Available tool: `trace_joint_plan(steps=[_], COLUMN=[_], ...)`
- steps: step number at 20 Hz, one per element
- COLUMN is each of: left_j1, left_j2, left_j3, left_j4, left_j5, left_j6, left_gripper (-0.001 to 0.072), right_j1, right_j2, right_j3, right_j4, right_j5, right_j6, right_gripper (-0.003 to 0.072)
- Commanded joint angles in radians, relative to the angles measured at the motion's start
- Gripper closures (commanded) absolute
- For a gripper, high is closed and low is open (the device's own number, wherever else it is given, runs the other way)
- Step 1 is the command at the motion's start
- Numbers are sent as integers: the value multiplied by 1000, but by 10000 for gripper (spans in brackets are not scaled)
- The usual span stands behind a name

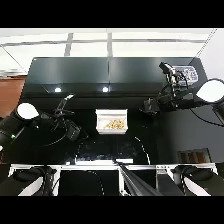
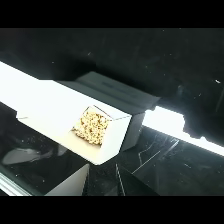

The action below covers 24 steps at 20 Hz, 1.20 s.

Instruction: Fold the box and place the chain.

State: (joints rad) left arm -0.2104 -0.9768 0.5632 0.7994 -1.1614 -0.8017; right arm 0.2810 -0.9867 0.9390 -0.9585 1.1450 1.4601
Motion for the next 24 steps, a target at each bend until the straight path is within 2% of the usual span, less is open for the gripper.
trace_joint_plan(steps=[1,4,7,11,12,15,20,24], left_j1=[1,-56,-74,-78,-87,-113,-139,-153], left_j2=[-9,-15,-71,-216,-244,-303,-352,-358], left_j3=[-69,-69,-61,-5,9,45,80,80], left_j4=[-149,-149,-155,-158,-156,-157,-214,-210], left_j5=[166,262,290,294,294,313,344,336], left_j6=[554,872,984,1028,1045,1044,1044,1065], left_gripper=[55,52,51,43,-11,-11,-11,-11], right_j1=[0,0,0,1,2,2,2,2], right_j2=[0,0,0,0,0,0,0,0], right_j3=[0,0,0,0,0,0,0,0], right_j4=[-11,-22,-21,-21,-21,-21,-21,-22], right_j5=[-7,-8,-10,-28,-30,-31,-31,-35], right_j6=[2,3,26,29,29,29,29,29], right_gripper=[478,477,478,478,478,478,478,478])
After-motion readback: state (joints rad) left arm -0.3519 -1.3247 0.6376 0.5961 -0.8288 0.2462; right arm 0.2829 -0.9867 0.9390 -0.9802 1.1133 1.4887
